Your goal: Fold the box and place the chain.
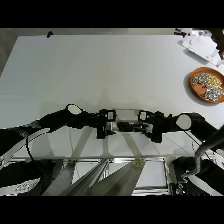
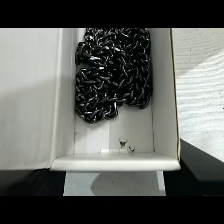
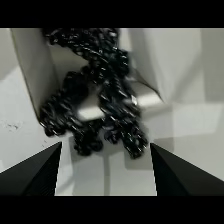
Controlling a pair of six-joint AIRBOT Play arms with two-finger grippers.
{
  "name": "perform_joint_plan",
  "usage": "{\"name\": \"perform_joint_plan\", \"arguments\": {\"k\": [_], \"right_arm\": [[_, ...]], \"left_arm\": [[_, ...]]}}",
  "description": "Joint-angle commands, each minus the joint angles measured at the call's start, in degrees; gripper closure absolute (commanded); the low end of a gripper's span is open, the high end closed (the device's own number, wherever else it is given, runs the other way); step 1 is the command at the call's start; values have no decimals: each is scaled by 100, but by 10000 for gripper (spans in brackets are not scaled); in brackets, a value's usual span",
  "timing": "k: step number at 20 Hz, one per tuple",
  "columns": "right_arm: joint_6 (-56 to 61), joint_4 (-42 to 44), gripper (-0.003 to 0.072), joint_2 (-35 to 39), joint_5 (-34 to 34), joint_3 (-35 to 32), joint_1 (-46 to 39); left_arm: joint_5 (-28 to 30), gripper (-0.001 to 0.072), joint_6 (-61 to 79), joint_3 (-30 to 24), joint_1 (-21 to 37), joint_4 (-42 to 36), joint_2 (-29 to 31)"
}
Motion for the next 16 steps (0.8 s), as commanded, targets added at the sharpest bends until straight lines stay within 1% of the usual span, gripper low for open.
{"name": "perform_joint_plan", "arguments": {"k": [1,4,5,6,8,10,11,13,14,15,16], "right_arm": [[-221,114,90,-289,-258,-11,341],[-175,308,121,-415,-398,-11,350],[-175,407,174,-444,-404,-11,350],[-175,457,205,-455,-396,-11,350],[-175,494,362,-452,-345,-11,350],[-175,494,499,-450,-337,-9,350],[-175,494,535,-437,-337,-9,350],[-175,492,546,-385,-323,-9,350],[-177,470,628,-328,-289,-9,350],[-177,402,681,-249,-245,-9,350],[-175,302,680,-155,-186,-9,350]], "left_arm": [[0,431,2,2,2,0,2],[0,431,2,2,2,0,2],[2,431,2,2,2,0,2],[2,431,4,2,2,0,2],[2,431,4,2,2,0,2],[2,431,2,2,2,0,2],[0,431,2,2,2,0,2],[2,431,2,2,2,0,2],[0,431,2,2,2,0,2],[2,431,2,2,2,0,2],[2,431,2,2,2,0,2]]}}
